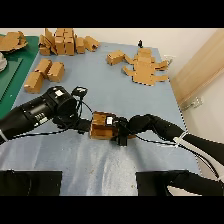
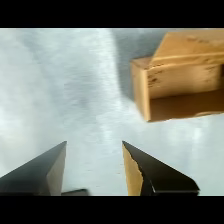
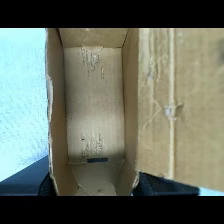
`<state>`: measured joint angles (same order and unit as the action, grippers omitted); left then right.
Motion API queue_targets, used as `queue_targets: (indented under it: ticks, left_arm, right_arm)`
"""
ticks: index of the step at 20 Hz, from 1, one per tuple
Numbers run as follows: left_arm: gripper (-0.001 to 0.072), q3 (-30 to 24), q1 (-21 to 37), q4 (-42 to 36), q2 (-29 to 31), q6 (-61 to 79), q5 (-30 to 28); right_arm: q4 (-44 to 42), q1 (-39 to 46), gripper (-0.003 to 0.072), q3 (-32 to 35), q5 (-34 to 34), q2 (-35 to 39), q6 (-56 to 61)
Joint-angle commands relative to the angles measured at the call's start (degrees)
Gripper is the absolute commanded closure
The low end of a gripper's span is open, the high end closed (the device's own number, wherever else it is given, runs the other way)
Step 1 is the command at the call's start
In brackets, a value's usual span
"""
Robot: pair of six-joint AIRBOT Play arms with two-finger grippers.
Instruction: Fold the box.
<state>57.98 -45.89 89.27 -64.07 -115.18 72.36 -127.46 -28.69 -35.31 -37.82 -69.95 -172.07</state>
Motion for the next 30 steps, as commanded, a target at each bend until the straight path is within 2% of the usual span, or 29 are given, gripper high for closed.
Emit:
queue_targets:
  ticks: [1, 4, 7, 9, 11, 15, 17, 18, 20, 24, 29, 30]
  left_arm:
    - [0.0183, 0.0, 0.4, 9.6, 2.8, 15.0, 1.5]
    - [0.0184, -1.6, 4.1, 9.3, 1.5, 33.0, -10.5]
    - [0.0184, -3.8, 10.9, 7.3, -3.4, 47.1, -20.5]
    - [0.0184, -4.5, 16.8, 0.8, -8.4, 59.7, -26.2]
    - [0.0184, -4.5, 22.3, -8.3, -13.1, 73.5, -28.9]
    - [0.0184, -4.5, 30.3, -33.9, -16.9, 101.9, -27.1]
    - [0.0184, -4.5, 32.6, -46.4, -16.9, 115.0, -18.1]
    - [0.0185, -4.5, 32.8, -48.7, -16.9, 118.3, -13.3]
    - [0.0192, -4.5, 32.0, -47.2, -16.9, 120.1, -7.3]
    - [0.0188, -4.5, 31.6, -43.4, -16.9, 120.1, -1.0]
    - [0.0182, -4.5, 30.6, -43.4, -16.9, 118.2, 0.1]
    - [0.0182, -4.5, 30.5, -43.8, -17.0, 119.6, -1.8]
  right_arm:
    - [0.0, 0.0, 0.018, 0.0, -0.2, 0.0, 0.0]
    - [0.0, 0.0, 0.018, 0.0, -0.2, 0.0, 0.0]
    - [0.0, 0.0, 0.018, 0.0, -0.2, 0.0, 0.0]
    - [0.0, 0.0, 0.018, 0.0, -0.3, 0.0, 0.0]
    - [0.1, 0.0, 0.018, 0.0, -0.3, 0.0, 0.0]
    - [0.2, 0.0, 0.018, 0.0, -0.2, 0.0, 0.0]
    - [0.2, 0.0, 0.018, 0.0, -0.2, 0.0, 0.0]
    - [0.2, 0.0, 0.0179, 0.0, -0.2, 0.0, 0.0]
    - [0.2, 0.0, 0.018, 0.0, -0.2, 0.0, 0.0]
    - [0.2, 0.0, 0.018, 0.0, -0.2, 0.0, 0.0]
    - [0.2, 0.0, 0.0179, 0.0, -0.2, 0.0, 0.0]
    - [0.2, 0.0, 0.018, 0.0, -0.2, 0.0, 0.0]
